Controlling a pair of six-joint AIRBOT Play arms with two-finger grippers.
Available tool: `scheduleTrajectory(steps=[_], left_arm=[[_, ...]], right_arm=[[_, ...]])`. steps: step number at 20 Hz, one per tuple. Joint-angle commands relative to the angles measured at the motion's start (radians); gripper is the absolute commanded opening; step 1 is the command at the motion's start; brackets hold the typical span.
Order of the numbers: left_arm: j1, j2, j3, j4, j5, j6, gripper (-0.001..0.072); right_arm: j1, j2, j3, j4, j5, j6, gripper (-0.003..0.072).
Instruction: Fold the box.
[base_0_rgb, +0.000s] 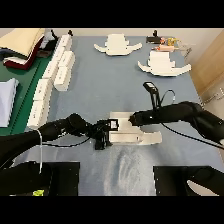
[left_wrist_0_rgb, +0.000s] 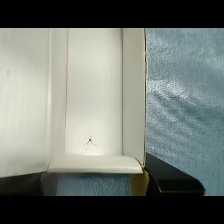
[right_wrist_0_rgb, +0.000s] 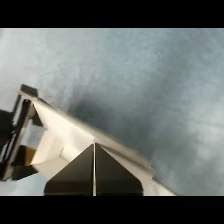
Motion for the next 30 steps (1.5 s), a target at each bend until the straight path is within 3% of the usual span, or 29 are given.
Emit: scheduleTrajectory(steps=[1, 5, 13, 19, 25, 27, 28, 30], left_arm=[[0.000, 0.000, 0.000, 0.000, 0.000, 0.001, 0.0467], [0.000, 0.000, 0.000, 0.000, 0.000, 0.001, 0.0466], [0.000, 0.000, 0.000, 0.000, 0.000, 0.001, 0.0467], [0.000, 0.000, 0.000, 0.000, 0.000, 0.001, 0.0467], [0.000, 0.000, 0.000, 0.001, 0.001, 0.001, 0.0467], [0.000, 0.001, 0.000, 0.000, 0.000, 0.001, 0.0467], [0.000, 0.000, 0.000, 0.000, 0.000, 0.001, 0.0467], [0.000, 0.000, 0.000, 0.000, 0.000, 0.001, 0.0467]], right_arm=[[0.000, -0.193, 0.064, -0.009, 0.030, -0.097, 0.0005], [0.001, -0.270, 0.064, -0.009, 0.008, -0.128, 0.0005], [0.001, -0.235, 0.066, -0.009, -0.012, -0.132, 0.0005], [0.000, -0.020, 0.067, -0.048, -0.045, -0.132, 0.0005], [0.000, 0.251, 0.037, -0.189, -0.321, -0.138, 0.0005], [0.002, 0.324, -0.017, -0.194, -0.391, -0.248, 0.0005], [0.002, 0.354, -0.053, -0.198, -0.420, -0.321, 0.0072], [0.002, 0.381, -0.122, -0.251, -0.415, -0.437, 0.0474]])
